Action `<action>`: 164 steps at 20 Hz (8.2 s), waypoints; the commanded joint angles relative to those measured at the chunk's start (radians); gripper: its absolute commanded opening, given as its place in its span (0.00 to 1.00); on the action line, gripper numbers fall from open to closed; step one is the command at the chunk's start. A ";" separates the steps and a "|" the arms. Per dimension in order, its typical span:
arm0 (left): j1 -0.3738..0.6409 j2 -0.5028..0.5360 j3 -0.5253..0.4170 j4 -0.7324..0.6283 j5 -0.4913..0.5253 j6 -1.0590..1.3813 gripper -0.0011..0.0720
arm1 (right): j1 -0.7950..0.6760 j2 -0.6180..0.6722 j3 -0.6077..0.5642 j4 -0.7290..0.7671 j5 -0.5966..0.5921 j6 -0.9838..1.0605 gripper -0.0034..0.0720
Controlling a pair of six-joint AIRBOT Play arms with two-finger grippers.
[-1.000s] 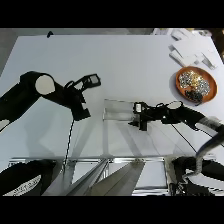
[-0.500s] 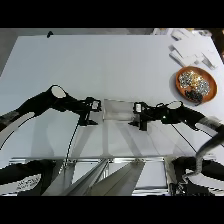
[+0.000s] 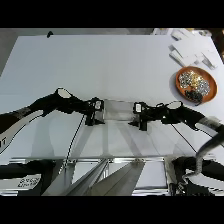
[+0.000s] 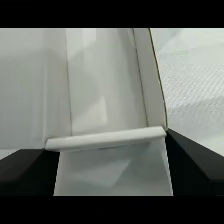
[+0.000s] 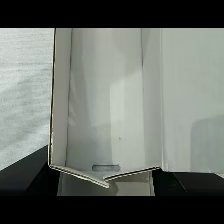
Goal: Fold the box and place the chain.
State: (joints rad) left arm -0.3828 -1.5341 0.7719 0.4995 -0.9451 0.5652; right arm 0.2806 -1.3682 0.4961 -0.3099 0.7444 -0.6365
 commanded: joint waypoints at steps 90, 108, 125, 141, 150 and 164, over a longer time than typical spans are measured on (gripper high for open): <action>-0.030 -0.040 0.001 -0.069 0.006 0.011 0.06 | 0.161 0.193 0.003 0.626 -0.472 0.362 0.07; -0.030 -0.040 0.001 -0.069 0.006 0.011 0.06 | 0.139 0.457 0.003 -0.201 -0.198 0.989 0.07; -0.030 -0.040 0.001 -0.069 0.006 0.011 0.06 | 0.138 0.323 -0.001 -0.735 0.019 0.755 0.12; -0.030 -0.040 0.001 -0.069 0.006 0.011 0.06 | -0.032 0.254 -0.029 -0.277 0.065 0.339 0.08; -0.030 -0.040 0.001 -0.069 0.006 0.011 0.06 | 0.017 0.252 -0.029 -0.253 0.067 0.282 0.07; -0.030 -0.040 0.001 -0.069 0.006 0.011 0.06 | 0.036 0.262 -0.029 -0.345 0.067 0.385 0.13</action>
State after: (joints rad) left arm -0.4133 -1.5738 0.7723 0.4332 -0.9436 0.5770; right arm 0.3153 -1.1362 0.4675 -0.5529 0.7872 -0.3206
